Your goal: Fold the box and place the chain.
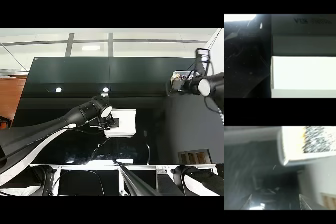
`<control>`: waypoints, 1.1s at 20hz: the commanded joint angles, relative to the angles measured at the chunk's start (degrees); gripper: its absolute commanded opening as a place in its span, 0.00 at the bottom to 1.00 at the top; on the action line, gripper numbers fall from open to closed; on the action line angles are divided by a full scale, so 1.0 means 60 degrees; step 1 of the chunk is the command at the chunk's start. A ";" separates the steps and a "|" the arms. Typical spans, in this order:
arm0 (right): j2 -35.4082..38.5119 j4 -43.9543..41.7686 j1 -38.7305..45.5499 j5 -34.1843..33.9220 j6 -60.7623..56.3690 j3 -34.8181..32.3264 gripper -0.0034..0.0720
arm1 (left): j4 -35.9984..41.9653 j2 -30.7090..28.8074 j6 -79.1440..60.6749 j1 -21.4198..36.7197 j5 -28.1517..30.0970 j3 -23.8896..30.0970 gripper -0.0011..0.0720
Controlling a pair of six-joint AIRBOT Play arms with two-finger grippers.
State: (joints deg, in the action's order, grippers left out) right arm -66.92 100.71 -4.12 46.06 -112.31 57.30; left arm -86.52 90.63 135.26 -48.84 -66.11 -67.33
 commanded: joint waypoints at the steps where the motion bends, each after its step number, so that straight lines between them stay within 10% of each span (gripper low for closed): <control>1: -0.1705 -0.1898 0.1643 -0.0761 0.0018 0.1406 0.97 | 0.0004 -0.0004 -0.0004 0.0004 0.0004 -0.0004 0.06; 8: -0.5818 -0.4564 0.2725 0.3020 -0.1545 0.5982 0.90 | 0.0004 -0.0004 -0.0004 0.0004 0.0007 -0.0004 0.06; 22: -0.6845 -0.5734 0.2994 0.2317 -0.1971 0.6149 0.80 | 0.0007 -0.0004 -0.0004 0.0004 0.0011 -0.0004 0.06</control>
